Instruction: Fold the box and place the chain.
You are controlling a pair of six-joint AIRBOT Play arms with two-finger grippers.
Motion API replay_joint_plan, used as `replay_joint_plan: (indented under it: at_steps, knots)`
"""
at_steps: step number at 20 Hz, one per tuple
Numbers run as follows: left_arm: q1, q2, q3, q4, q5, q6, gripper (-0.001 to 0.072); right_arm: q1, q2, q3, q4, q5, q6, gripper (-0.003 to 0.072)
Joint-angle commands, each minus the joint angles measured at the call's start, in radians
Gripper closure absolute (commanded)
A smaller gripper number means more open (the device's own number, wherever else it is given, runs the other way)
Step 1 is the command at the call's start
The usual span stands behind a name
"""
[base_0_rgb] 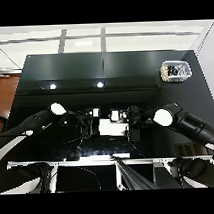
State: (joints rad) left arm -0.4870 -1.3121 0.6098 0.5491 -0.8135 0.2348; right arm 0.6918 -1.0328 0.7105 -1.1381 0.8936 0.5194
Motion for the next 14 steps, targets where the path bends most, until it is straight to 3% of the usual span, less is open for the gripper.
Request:
replay_joint_plan:
  at_steps: [1,2,14]
  knots:
    - [0.0,-0.001,0.001,0.0,0.0,0.0,0.0252,0.001,0.0,0.0,-0.005,0.0,0.008,0.0297]
    - [0.0,-0.001,0.001,0.0,0.0,0.0,0.0252,0.001,0.0,0.0,-0.005,0.0,0.008,0.0391]
    - [0.0,-0.001,0.001,0.0,0.0,0.0,0.0252,0.001,0.002,0.026,-0.018,0.002,0.05,0.039]
